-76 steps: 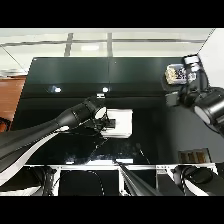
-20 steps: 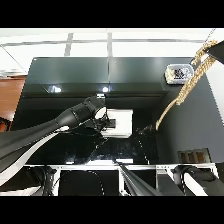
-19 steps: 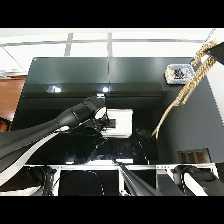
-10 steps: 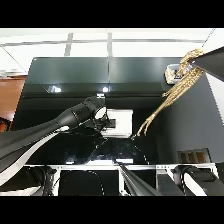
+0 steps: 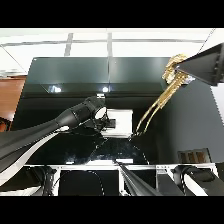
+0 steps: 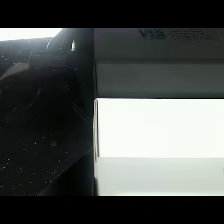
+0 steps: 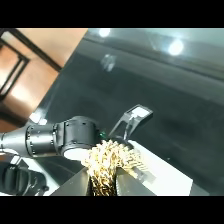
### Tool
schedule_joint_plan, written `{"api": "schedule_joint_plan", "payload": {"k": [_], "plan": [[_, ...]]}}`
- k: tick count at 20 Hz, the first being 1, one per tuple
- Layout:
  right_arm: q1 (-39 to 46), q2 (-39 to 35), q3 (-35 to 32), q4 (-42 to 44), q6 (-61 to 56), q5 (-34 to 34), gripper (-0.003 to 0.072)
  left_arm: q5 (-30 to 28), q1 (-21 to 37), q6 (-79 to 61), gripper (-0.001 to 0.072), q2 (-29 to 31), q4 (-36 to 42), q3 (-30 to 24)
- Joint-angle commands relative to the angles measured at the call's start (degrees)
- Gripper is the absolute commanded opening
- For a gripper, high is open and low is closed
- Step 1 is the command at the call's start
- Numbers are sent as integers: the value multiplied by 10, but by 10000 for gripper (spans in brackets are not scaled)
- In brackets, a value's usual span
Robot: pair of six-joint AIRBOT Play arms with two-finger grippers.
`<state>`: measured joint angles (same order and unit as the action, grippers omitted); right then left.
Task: Fold the box and place the chain.
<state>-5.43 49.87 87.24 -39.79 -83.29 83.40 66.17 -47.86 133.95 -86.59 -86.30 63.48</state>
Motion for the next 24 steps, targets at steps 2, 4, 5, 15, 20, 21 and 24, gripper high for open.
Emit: {"api": "schedule_joint_plan", "payload": {"k": [2, 4, 5, 15, 20, 21, 24], "plan": [[-63, 33, -3, 1, 5, -35, 13, 1, 0, 0, 27, 0, 0, 0], [-79, 42, -3, 1, 5, -50, 13, 1, 0, 0, 26, 0, 0, 0], [-80, 43, -3, 3, 5, -54, 13, 1, 0, 0, 27, 0, 0, 0], [-80, 43, -3, 1, 7, -68, 13, 1, 0, 0, 26, 0, 0, 0], [-80, 43, -3, 1, 6, -71, 13, 1, 0, 0, 27, 0, 0, 0], [-80, 43, -7, 2, 6, -67, 13, 1, 0, 0, 26, 0, 0, 0], [-98, 43, -49, 2, 6, -61, 13, 1, 0, 0, 27, 0, 0, 0]]}}
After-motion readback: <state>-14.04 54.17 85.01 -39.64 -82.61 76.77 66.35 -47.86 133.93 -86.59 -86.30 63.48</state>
